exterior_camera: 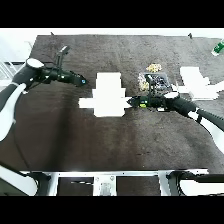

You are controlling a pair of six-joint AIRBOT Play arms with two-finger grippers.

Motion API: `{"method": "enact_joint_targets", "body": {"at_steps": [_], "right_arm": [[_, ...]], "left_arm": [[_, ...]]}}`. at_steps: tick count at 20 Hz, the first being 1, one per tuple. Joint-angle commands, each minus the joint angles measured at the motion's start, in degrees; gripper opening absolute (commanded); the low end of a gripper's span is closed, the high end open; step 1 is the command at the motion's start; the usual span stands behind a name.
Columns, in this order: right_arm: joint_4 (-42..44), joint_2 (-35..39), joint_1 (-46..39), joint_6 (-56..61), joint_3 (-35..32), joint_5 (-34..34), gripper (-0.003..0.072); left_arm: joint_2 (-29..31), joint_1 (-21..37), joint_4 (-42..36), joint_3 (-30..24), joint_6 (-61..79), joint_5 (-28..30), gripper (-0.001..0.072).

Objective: Fold the box and place the chain.

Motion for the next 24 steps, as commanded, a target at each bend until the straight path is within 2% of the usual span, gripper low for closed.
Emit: {"method": "enact_joint_targets", "body": {"at_steps": [1,4,7,11,20,21,24], "right_arm": [[0.00,-0.02,0.04,-0.04,-0.02,0.00,0.0009],[0.00,-0.02,0.07,-0.04,-0.02,0.00,0.0009],[0.00,-0.02,0.07,-0.07,-0.02,0.00,0.0009],[0.00,-0.02,0.04,-0.04,-0.02,0.00,0.0009],[-0.02,-0.02,0.04,-0.04,-0.02,0.00,0.0009],[-0.04,-0.02,0.04,-0.04,-0.02,0.02,0.0009],[-0.02,-0.02,0.04,-0.04,-0.02,0.02,0.0009]], "left_arm": [[-9.16,-2.82,8.02,12.17,-7.21,-6.71,0.0686],[-13.77,-3.98,10.25,18.67,-9.53,-7.28,0.0687],[-16.17,-3.98,9.81,21.22,-11.23,-7.50,0.0686],[-17.88,-3.98,6.03,21.20,-9.68,-9.05,0.0686],[-18.56,-6.78,4.74,21.20,-6.19,-10.80,0.0684],[-18.56,-6.78,4.68,21.20,-6.21,-10.82,0.0628],[-18.69,-6.84,4.46,21.20,-6.14,-11.76,0.0627]]}}
